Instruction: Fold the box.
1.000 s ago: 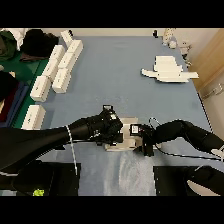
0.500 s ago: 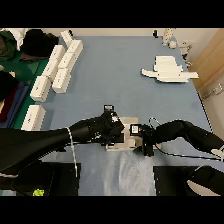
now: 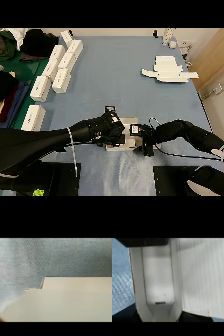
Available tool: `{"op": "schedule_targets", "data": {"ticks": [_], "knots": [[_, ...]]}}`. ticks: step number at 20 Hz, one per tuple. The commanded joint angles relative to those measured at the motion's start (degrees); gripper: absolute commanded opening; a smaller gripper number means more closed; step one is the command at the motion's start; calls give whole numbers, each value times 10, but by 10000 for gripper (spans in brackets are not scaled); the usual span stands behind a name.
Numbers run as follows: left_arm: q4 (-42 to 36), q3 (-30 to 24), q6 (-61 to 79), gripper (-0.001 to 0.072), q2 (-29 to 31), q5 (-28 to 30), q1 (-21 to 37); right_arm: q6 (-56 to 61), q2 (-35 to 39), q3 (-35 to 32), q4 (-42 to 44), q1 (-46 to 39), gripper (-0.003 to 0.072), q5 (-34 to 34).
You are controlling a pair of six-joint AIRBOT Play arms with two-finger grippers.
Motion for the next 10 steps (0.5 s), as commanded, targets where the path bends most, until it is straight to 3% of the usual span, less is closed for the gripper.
{"op": "schedule_targets", "data": {"ticks": [1,2,3,9,10], "knots": [[5,0,0,433,-3,0,0,0,0,0,0,0,518,0],[3,0,1,315,-7,0,0,0,0,0,0,0,519,0],[0,0,1,285,-12,1,0,0,0,0,0,0,518,0],[-8,0,3,281,-28,-1,0,0,0,0,0,0,518,0],[-8,0,3,68,-28,-1,0,0,0,0,0,0,519,0]]}}
